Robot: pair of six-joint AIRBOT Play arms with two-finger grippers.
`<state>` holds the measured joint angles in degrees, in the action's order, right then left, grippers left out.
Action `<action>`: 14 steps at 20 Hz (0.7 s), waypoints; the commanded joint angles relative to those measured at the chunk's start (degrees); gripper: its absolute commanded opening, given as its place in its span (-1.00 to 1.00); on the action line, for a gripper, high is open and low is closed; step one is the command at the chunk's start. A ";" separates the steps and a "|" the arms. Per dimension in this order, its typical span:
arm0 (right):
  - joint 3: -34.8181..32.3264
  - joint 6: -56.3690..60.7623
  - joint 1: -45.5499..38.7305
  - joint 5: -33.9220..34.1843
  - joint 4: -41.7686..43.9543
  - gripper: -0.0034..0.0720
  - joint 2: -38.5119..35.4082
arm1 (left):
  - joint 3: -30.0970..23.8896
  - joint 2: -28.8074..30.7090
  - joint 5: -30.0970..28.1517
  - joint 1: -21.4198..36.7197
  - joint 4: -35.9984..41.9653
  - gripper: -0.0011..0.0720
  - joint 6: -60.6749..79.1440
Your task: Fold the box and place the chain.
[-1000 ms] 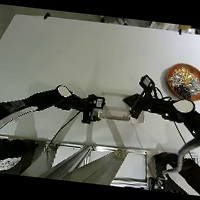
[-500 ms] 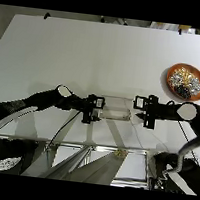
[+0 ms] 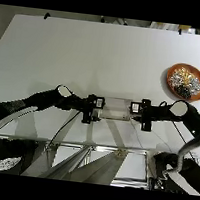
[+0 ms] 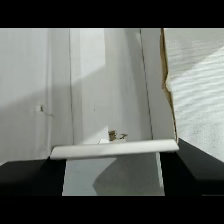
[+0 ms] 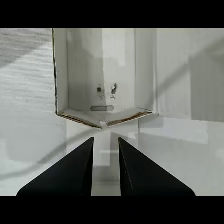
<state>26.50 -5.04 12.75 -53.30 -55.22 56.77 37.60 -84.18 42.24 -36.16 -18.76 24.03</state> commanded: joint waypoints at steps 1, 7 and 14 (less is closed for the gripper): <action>-0.17 -3.63 0.00 -0.09 4.68 -0.50 1.55 | 0.04 -0.02 -0.02 0.00 0.00 0.10 0.00; -1.27 -4.52 0.04 -0.09 10.54 -0.50 2.62 | 0.04 -0.02 -0.02 0.00 0.00 0.10 0.00; -3.13 -7.65 0.04 3.21 18.21 -0.49 3.96 | 0.04 -0.02 -0.02 0.00 0.00 0.10 0.00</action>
<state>23.75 -11.68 12.73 -51.94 -40.62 60.14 37.60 -84.18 42.30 -36.16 -18.83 24.18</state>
